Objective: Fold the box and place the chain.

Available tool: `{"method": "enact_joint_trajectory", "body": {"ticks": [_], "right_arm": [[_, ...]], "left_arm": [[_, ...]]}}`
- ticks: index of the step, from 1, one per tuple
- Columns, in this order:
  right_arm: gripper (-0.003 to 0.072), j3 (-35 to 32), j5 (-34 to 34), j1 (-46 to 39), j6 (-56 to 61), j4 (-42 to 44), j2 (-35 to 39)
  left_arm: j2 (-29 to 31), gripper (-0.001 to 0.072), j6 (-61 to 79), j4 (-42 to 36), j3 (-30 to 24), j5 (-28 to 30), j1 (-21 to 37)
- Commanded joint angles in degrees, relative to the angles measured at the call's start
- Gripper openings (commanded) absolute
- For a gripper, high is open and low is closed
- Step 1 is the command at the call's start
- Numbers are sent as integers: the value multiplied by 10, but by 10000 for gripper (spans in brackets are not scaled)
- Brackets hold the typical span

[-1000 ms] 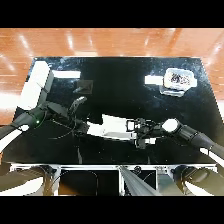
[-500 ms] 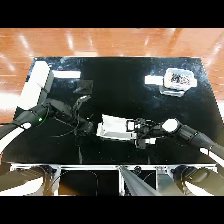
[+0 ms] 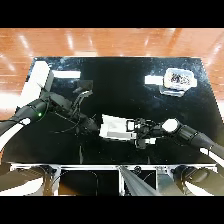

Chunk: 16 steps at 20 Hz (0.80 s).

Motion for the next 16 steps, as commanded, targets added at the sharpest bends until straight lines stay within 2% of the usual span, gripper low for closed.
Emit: {"method": "enact_joint_trajectory", "body": {"ticks": [1, 9, 16], "right_arm": [[537, 0, 0, 0, 0, 0, 0], [537, 0, 0, 0, 0, 0, 0], [537, 0, 0, 0, 0, 0, 0]], "left_arm": [[0, 622, -3, -1, 6, 11, -16], [1, 623, -9, -3, 9, 3, -21], [1, 629, -53, -1, 41, 15, -24]]}}
